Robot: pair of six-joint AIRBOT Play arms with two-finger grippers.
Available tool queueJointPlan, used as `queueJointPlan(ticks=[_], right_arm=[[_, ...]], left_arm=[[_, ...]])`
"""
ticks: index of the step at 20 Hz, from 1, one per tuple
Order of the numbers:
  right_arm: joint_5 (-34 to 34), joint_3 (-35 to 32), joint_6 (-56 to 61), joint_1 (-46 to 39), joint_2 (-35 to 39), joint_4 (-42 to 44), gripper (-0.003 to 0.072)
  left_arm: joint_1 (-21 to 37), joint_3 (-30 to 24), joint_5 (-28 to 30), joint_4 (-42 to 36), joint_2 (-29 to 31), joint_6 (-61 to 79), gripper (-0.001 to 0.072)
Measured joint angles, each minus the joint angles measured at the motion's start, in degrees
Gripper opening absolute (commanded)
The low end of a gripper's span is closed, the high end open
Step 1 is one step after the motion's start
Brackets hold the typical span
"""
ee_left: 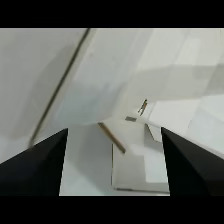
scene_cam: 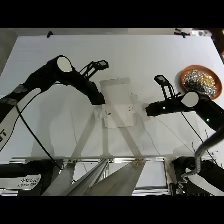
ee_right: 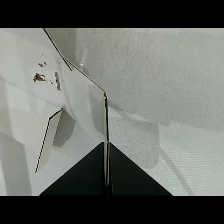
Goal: Fold the box and place the chain.
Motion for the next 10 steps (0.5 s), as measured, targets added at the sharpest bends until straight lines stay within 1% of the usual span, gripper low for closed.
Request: queueJointPlan(ticks=[3,8,10], right_arm=[[0.59,0.0,-0.02,0.0,0.0,0.04,0.0014],[1.73,0.0,-0.04,0.0,0.0,0.02,0.0014],[2.05,0.0,-0.07,0.0,0.0,0.02,0.0014]], left_arm=[[0.42,0.0,0.52,-2.43,-3.52,3.13,0.0635],[3.19,0.0,0.85,-13.94,-6.43,12.28,0.0619],[3.93,0.0,-0.22,-15.8,-7.04,14.88,0.0603]])
